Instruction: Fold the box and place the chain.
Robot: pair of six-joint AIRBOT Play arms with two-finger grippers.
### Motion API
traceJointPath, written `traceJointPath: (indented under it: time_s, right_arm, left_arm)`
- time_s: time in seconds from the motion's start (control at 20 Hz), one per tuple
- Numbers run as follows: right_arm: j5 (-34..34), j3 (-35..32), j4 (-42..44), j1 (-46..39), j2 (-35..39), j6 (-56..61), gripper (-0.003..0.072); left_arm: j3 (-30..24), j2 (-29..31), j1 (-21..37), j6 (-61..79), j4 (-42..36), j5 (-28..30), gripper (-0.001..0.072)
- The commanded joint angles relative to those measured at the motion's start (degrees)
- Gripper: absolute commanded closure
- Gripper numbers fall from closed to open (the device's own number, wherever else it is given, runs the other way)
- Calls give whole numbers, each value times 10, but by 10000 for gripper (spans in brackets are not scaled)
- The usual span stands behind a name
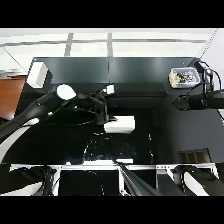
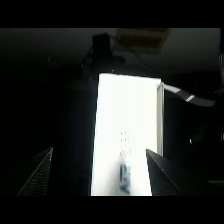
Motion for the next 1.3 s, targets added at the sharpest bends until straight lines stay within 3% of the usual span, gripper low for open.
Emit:
traceJointPath:
  time_s: [0.0,0.15,0.35,0.7,1.25]
  right_arm:
    - [-3,0,9,-3,2,1,673]
    - [0,0,9,-3,2,2,673]
    - [0,0,9,-3,2,1,673]
    - [-3,0,9,-3,2,-3,673]
    - [-7,-3,9,-3,2,-7,673]
  left_arm:
    - [71,-69,-37,-42,51,2,3]
    - [90,-92,-59,-96,116,25,3]
    - [94,-113,-59,-127,113,6,3]
    - [95,-115,-60,-127,108,-78,3]
    - [127,-115,-75,-128,138,-111,2]
